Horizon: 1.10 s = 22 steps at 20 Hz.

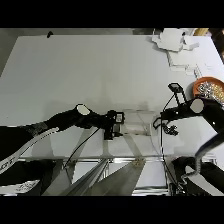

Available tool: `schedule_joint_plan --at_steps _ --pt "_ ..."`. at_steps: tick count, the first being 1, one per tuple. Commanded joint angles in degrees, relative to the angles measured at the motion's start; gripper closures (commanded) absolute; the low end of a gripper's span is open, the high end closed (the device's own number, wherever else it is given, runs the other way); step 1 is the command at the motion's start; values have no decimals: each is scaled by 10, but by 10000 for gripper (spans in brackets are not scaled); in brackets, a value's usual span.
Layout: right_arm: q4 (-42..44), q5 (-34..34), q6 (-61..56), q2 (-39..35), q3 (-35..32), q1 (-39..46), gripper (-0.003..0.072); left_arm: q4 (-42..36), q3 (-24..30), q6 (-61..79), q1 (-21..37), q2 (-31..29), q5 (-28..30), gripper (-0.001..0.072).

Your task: Fold the box and place the chain.

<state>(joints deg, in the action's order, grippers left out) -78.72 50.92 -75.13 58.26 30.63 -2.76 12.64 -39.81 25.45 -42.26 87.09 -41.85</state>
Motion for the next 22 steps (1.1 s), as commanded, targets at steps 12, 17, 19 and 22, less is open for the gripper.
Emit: schedule_joint_plan --at_steps 12,17,19,22 --pt "349 265 366 -275 0 0 666 0 0 0 0 0 0 491" --pt "398 276 413 -291 0 0 665 0 0 0 0 0 0 491" --pt "416 272 431 -291 0 0 665 0 0 0 0 0 0 491" --pt "428 259 442 -291 0 0 665 0 0 0 0 0 0 491"
